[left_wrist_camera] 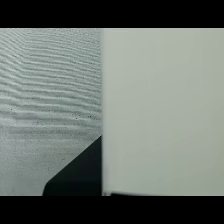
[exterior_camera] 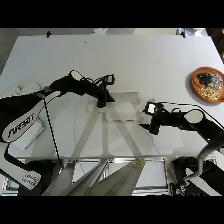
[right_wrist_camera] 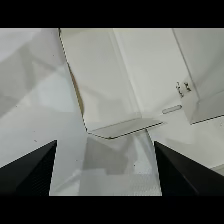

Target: Fold the box and place the chain.

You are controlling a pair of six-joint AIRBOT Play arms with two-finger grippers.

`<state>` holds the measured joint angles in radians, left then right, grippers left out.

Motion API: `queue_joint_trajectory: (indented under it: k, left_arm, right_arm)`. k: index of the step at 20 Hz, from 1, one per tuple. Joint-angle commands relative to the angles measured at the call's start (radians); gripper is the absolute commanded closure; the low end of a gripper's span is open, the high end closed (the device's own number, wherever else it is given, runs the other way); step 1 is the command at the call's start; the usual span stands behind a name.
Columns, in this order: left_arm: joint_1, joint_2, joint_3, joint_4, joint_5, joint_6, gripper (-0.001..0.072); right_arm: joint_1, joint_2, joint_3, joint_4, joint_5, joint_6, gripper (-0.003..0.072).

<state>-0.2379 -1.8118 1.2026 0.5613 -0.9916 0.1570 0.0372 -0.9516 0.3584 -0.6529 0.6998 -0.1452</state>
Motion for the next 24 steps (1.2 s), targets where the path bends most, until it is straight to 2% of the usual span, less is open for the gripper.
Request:
queue_joint_trajectory:
  k: [1,4,6,13,20,24]
  left_arm:
    - [0.000,-0.001,0.000,0.000,0.000,0.000,0.0700]
    - [0.000,-0.001,0.000,0.000,0.000,0.000,0.0700]
    - [0.000,-0.001,0.000,0.000,0.000,0.000,0.0700]
    - [0.000,-0.001,0.000,0.000,0.000,0.000,0.0700]
    - [0.000,-0.001,0.000,0.000,0.000,0.000,0.0700]
    - [0.000,-0.001,0.000,0.000,0.000,0.000,0.0700]
  right_arm:
    - [0.001,-0.042,-0.001,0.003,-0.070,-0.065,0.0015]
    - [0.001,-0.075,-0.001,0.020,-0.105,-0.098,0.0015]
    - [0.001,-0.094,-0.001,0.093,-0.142,-0.119,0.0015]
    - [0.001,-0.146,0.000,0.380,-0.140,-0.365,0.0015]
    - [-0.005,-0.145,0.023,0.399,-0.130,-0.349,0.0015]
    - [-0.040,-0.145,0.083,0.359,-0.023,-0.322,0.0015]
